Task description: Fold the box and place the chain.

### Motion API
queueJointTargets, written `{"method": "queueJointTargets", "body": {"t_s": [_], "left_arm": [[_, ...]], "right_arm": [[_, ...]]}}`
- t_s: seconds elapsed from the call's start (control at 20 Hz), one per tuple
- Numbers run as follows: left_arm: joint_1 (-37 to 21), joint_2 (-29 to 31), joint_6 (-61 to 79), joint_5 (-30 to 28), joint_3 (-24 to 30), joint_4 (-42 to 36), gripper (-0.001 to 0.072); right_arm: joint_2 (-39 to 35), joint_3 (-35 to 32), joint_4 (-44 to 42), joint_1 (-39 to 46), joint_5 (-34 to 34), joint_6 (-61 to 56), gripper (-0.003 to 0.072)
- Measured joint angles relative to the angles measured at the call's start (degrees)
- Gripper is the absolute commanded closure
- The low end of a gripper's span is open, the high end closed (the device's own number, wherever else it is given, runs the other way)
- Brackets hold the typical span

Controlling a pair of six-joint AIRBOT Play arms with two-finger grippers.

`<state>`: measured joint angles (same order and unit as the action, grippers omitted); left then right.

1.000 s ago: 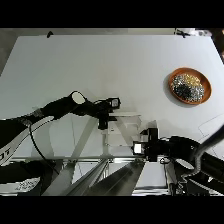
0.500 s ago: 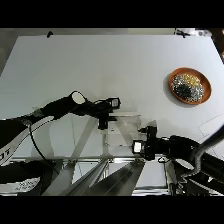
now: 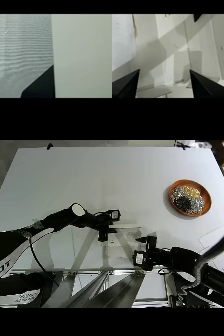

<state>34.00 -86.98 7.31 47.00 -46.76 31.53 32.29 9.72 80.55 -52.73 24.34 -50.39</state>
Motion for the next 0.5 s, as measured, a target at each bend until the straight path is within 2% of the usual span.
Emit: {"method": "queueJointTargets", "body": {"t_s": [0.3,0.5], "left_arm": [[0.0,0.0,0.0,0.0,0.0,0.0,0.0697],[0.0,0.0,0.0,0.0,0.0,0.0,0.0697]], "right_arm": [[-1.1,0.5,-4.7,2.3,0.4,3.4,0.0016],[-1.5,0.6,-7.1,5.5,4.5,9.3,0.0011]]}}
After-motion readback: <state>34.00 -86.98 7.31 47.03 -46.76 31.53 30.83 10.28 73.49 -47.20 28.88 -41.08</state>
